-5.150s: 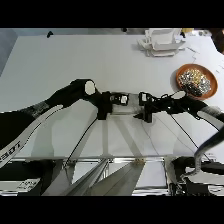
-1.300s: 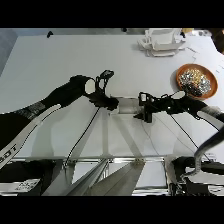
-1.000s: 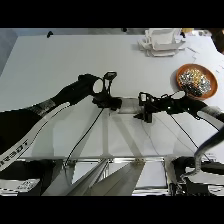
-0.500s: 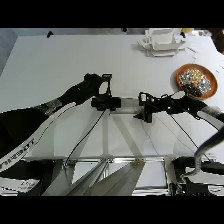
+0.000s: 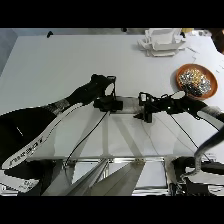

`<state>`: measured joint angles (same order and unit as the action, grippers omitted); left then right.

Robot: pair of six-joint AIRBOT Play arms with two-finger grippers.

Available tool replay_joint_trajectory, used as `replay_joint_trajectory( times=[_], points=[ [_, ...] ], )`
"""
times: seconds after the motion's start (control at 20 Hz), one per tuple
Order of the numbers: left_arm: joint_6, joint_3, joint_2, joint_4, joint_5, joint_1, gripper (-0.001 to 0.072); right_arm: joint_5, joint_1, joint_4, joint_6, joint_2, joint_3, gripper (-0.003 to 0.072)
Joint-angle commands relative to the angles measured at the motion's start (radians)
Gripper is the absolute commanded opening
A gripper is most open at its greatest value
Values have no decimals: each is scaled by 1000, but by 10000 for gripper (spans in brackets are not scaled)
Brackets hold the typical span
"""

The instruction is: Fold the box and place the chain.

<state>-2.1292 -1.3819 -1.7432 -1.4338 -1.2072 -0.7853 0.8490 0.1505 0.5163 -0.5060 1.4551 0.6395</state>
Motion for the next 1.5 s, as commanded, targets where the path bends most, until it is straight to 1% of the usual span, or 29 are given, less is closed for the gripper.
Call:
replay_joint_trajectory(
  times=[0.0, 0.15, 0.2, 0.25, 0.3, 0.5, 0.55, 0.65, 0.7, 0.9, 1.0, 1.1, 1.15, 1.2, 1.35, 1.4, 1.45],
  points=[
    [8, -6, -11, -3, 0, -1, 195, 0, 0, 0, 0, -1, 0, 406],
    [8, -6, -30, 21, 2, -6, 194, 0, 0, 0, 0, -1, 0, 406],
    [8, -6, -35, 26, 2, -7, 177, 0, 0, 0, 0, -1, 0, 406],
    [8, -6, -37, 27, 2, -8, 49, 0, 0, 0, 0, -1, 0, 406],
    [8, -6, -36, 27, 5, -8, 2, 0, 0, 0, 0, -1, 0, 406],
    [8, -6, -36, 26, 7, -8, 3, 0, 0, 0, 0, -1, 0, 406],
    [8, -6, -36, 26, 10, -8, 50, 0, 0, 0, 0, -1, 0, 406],
    [10, -6, -35, 26, 15, -8, 254, 0, 0, 0, 0, -1, 0, 406],
    [16, -6, -34, 27, 17, -8, 290, 0, 0, 0, 0, -1, 0, 406],
    [43, -6, -19, 14, 48, -4, 285, 0, 0, 1, 0, -1, 0, 406],
    [42, -6, -20, 7, 51, -5, 241, 0, 0, 1, 0, -1, 0, 406],
    [43, -6, -20, 3, 51, -5, 39, 0, 0, 1, 0, -1, 0, 406],
    [42, -6, -19, 3, 49, -5, 14, 0, 0, 1, 0, -1, 0, 406],
    [42, -6, -19, 3, 48, -5, 2, 0, 0, 1, 0, 0, 0, 406],
    [37, -6, -19, 3, 48, -5, 2, 0, 0, 1, 0, -1, 0, 406],
    [39, -6, -19, 4, 47, -4, 9, 0, 0, 1, 0, -1, 0, 406],
    [40, -6, -15, 4, 47, -4, 55, 0, 0, 1, 0, -1, 0, 406]
  ],
)
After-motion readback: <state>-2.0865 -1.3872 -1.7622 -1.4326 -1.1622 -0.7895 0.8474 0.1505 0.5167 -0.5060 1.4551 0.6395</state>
